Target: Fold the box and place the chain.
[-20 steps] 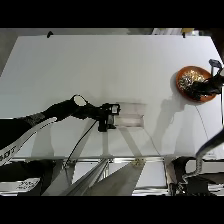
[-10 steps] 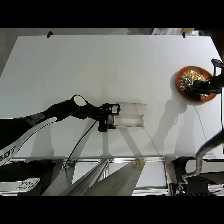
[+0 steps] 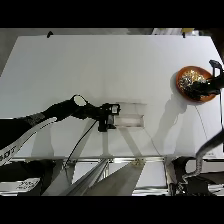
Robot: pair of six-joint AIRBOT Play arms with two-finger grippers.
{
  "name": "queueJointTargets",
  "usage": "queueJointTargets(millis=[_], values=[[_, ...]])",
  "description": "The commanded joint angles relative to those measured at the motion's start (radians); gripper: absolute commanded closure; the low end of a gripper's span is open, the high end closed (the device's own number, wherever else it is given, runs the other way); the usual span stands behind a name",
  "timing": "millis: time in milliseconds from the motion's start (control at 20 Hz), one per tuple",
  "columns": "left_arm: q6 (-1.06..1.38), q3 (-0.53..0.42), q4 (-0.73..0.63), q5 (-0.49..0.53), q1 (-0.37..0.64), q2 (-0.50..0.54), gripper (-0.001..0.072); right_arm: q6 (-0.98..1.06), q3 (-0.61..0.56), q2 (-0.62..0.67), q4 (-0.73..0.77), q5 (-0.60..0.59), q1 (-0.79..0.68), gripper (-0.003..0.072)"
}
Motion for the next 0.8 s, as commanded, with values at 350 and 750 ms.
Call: queueJointTargets(millis=[350,750], values=[[0.0,0.0,0.0,0.0,0.0,0.001,0.0502,-0.01,0.0,0.061,0.008,0.033,0.0,0.0672],[0.0,0.0,0.0,0.0,0.0,0.001,0.0502,-0.05,0.0,0.35,0.138,0.196,0.0,0.0672]])
